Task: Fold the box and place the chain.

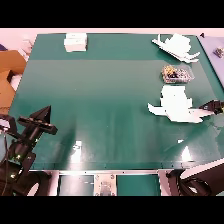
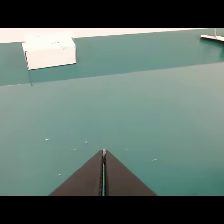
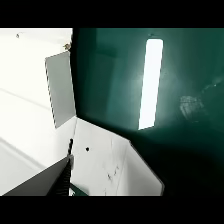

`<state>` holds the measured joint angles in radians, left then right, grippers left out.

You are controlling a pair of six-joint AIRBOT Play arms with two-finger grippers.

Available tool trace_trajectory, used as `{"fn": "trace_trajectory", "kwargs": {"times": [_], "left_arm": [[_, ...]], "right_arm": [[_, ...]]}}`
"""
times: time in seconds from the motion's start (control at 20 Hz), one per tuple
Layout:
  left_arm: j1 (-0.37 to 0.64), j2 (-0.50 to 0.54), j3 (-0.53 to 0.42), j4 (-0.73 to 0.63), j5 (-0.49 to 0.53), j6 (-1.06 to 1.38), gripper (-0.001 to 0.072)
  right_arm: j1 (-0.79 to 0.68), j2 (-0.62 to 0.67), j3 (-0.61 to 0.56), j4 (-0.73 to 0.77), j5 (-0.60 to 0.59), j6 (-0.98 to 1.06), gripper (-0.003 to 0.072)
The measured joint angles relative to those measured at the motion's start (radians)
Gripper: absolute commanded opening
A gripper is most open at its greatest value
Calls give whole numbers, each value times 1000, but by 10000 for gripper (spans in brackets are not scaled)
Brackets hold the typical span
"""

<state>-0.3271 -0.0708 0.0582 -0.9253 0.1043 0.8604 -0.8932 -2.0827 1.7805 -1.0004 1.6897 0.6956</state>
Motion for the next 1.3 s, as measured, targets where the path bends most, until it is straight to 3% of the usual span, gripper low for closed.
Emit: {"fn": "trace_trajectory", "kwargs": {"times": [0.2, 0.3, 0.6, 0.8, 1.0, 1.3], "left_arm": [[0, 0, 0, 0, 0, 0, 20], [0, 0, 0, 0, 4, 0, 20], [0, 0, 0, 0, 26, 0, 20], [0, 0, 0, 0, 33, 0, 20], [0, 0, 0, 0, 34, 0, 20], [0, 0, 0, 0, 25, 0, 20]], "right_arm": [[0, -6, 0, -55, 21, 1, 539], [0, -8, -1, -72, 22, 1, 464], [1, -14, -6, -81, 25, 3, 428], [2, -31, -7, -55, 28, 2, 308], [3, -50, -8, -11, 21, 2, 12], [5, -58, -11, 62, 60, 2, 5]]}}
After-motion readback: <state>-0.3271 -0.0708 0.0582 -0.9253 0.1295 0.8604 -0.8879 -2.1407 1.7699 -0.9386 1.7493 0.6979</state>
